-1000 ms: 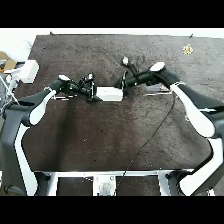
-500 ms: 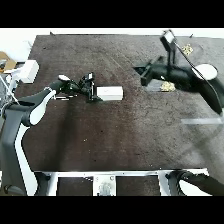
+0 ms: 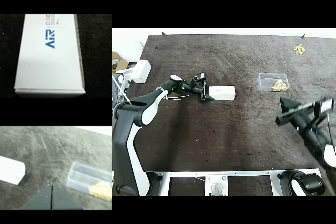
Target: Fold the box and place the chain.
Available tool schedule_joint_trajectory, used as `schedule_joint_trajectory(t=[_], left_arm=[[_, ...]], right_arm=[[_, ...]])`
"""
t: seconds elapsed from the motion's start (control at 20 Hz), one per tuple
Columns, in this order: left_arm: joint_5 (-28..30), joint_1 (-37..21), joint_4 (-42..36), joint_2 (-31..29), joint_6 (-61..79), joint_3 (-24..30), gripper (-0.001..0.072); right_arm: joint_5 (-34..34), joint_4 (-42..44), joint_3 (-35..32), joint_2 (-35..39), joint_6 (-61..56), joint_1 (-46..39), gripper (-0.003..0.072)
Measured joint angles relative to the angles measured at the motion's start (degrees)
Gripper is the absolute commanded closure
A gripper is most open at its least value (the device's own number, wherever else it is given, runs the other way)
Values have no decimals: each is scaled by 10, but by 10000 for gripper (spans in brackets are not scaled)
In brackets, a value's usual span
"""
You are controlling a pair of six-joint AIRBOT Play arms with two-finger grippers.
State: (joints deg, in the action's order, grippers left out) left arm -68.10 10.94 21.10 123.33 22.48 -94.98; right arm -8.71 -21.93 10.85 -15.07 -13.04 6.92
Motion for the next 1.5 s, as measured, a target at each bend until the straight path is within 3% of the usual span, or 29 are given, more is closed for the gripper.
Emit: schedule_joint_trajectory(t=[0.1,0.15,0.2,0.4,0.6,0.75,0.9,1.05,1.3,1.5], left_arm=[[0,0,-1,0,0,0,373],[0,0,0,0,0,0,639],[-1,0,-2,0,0,0,698],[-3,-1,-3,-13,-37,0,703],[31,-7,-4,-85,-130,-2,705],[96,-18,20,-173,-236,2,705],[201,-36,89,-285,-357,28,705],[271,-87,137,-400,-460,93,705],[331,-244,213,-569,-593,275,705],[324,-372,249,-634,-633,401,704]], right_arm=[[17,-2,-51,54,-5,-1,686],[20,-3,-66,70,-5,-1,686],[25,-4,-77,83,-6,-1,686],[32,-6,-99,107,-9,-1,686],[35,-8,-105,113,-9,-1,686],[36,-8,-107,114,-9,-1,685],[36,-8,-107,116,-9,-1,686],[37,-8,-107,116,-9,-1,686],[37,-14,-107,116,-9,-1,685],[38,-19,-107,116,-9,-1,685]])
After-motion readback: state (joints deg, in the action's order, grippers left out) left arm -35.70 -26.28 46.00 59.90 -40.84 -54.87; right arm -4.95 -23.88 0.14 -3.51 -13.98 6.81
